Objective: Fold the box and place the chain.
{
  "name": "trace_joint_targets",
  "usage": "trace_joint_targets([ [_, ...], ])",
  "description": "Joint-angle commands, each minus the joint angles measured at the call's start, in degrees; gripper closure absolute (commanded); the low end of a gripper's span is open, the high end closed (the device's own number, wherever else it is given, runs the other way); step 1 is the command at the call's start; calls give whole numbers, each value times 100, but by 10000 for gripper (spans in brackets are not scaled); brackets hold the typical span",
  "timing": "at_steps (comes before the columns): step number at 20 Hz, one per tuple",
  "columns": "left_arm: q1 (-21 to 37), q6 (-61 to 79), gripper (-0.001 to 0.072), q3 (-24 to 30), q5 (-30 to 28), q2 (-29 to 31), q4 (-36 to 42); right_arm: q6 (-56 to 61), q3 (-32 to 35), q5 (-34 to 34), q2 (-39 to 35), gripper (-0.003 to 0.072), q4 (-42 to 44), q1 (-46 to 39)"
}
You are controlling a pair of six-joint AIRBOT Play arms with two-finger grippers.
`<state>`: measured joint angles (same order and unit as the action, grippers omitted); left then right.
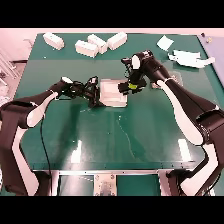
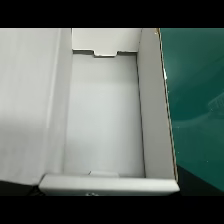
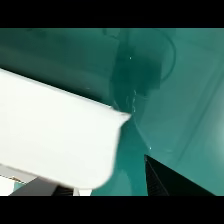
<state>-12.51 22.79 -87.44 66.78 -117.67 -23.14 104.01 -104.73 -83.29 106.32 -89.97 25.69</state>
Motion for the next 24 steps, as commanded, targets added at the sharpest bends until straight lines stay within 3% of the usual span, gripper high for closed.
trace_joint_targets([
  [1,7,0,240,-4,-17,4,0,59,111,0,94,211,188,96],
  [2,7,0,241,-4,-20,4,0,59,166,101,133,237,238,133],
  [4,7,0,241,-4,-17,4,0,59,203,232,238,396,249,184],
  [10,7,0,241,-4,-17,4,0,105,212,262,501,411,249,184],
  [17,7,0,240,-4,-15,4,0,76,212,682,540,676,223,181],
  [20,7,0,241,-4,-15,4,0,52,212,741,538,675,186,181],
  [21,7,0,241,-4,-15,4,0,59,210,737,538,618,181,179],
  [23,7,0,241,-4,-17,4,0,59,210,721,529,343,168,160],
  [24,7,0,241,-4,-17,4,0,59,210,717,514,276,164,157],
])
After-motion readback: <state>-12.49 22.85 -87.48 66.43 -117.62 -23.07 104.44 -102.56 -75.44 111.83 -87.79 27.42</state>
